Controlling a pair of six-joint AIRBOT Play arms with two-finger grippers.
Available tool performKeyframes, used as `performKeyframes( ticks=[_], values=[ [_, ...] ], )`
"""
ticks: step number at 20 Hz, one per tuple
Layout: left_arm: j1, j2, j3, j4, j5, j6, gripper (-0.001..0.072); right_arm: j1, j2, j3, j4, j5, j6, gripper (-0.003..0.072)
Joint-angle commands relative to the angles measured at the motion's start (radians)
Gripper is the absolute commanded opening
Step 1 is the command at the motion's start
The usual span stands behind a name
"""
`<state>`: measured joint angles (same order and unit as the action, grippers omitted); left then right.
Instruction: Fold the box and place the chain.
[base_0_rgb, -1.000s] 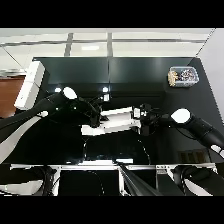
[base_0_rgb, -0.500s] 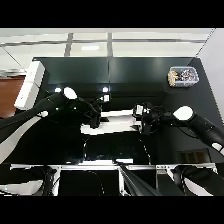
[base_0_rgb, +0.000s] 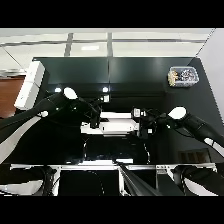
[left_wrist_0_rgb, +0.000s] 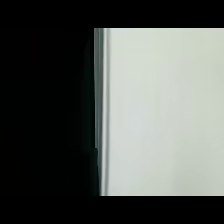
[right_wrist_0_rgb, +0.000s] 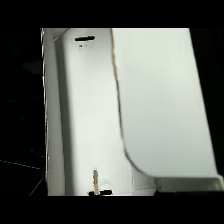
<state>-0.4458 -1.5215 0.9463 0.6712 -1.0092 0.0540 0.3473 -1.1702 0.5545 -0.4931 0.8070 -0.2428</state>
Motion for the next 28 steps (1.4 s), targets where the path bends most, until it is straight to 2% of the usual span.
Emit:
performKeyframes(
  ticks=[1,9,14,28],
  values=[
    [0.0,0.001,0.001,-0.002,0.003,-0.002,0.003,0.024,-0.034,-0.002,0.008,0.016,-0.04,0.0704],
    [-0.01,0.002,0.021,0.016,0.005,-0.105,0.0028,0.028,-0.05,-0.002,-0.033,0.002,-0.037,0.0704],
    [-0.058,0.002,0.05,0.202,0.014,-0.218,0.0029,0.028,-0.056,-0.002,-0.036,-0.042,-0.034,0.0704],
    [-0.06,0.002,0.05,0.203,0.014,-0.218,0.0029,0.031,-0.098,-0.002,-0.051,-0.06,0.009,0.0704]
  ],
)
